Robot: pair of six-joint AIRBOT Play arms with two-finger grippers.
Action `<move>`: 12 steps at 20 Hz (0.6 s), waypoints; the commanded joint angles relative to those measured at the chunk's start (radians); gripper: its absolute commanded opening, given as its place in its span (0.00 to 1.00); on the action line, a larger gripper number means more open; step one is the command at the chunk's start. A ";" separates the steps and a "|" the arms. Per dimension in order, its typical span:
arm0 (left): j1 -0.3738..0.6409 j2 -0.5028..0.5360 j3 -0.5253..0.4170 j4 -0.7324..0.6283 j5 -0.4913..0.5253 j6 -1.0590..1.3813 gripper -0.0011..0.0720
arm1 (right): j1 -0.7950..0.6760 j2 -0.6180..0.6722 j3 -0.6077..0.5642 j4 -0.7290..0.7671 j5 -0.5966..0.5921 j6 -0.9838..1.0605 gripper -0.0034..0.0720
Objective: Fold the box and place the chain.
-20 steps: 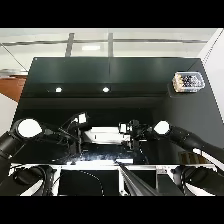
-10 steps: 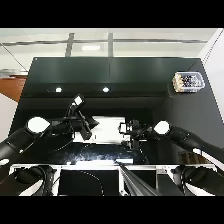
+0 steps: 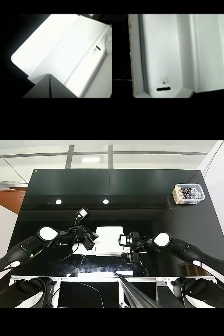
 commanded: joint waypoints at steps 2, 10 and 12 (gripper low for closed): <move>0.040 0.035 0.032 0.129 -0.043 -0.002 0.06 | 0.001 0.000 0.000 0.000 0.000 0.000 0.62; 0.284 0.208 0.048 0.389 -0.326 -0.050 0.99 | 0.001 0.000 0.000 0.000 0.000 0.000 0.59; 0.291 0.201 0.043 0.487 -0.388 -0.050 0.99 | 0.001 0.000 0.000 0.000 0.000 0.000 0.41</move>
